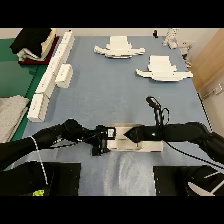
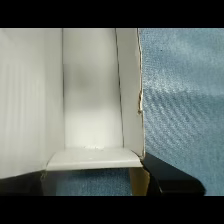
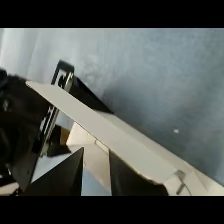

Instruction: Fold the box.

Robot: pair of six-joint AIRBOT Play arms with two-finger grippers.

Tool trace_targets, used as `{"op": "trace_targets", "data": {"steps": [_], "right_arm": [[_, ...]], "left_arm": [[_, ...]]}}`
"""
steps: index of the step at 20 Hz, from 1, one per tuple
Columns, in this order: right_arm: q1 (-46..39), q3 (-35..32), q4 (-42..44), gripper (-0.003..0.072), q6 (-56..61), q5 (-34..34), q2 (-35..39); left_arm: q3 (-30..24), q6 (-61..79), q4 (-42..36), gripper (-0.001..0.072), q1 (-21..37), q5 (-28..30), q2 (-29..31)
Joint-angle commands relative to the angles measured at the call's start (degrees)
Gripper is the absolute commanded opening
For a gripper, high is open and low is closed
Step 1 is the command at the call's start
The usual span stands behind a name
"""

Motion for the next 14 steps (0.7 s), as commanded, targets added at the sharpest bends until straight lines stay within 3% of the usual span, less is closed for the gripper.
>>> {"op": "trace_targets", "data": {"steps": [1, 8, 14], "right_arm": [[1.3, 1.7, 1.6, 0.0236, 5.3, 11.3, -7.8], [1.3, 1.7, 1.7, 0.0237, 5.3, 12.4, -19.0], [1.3, 1.8, 1.6, 0.0236, 5.2, 12.4, -19.1]], "left_arm": [[0.0, 0.0, 0.0, 0.0599, 0.0, 0.0, 0.0], [0.0, 0.0, 0.0, 0.0599, 0.0, 0.1, 0.0], [0.0, 0.0, 0.0, 0.0599, 0.0, 0.1, 0.0]]}}
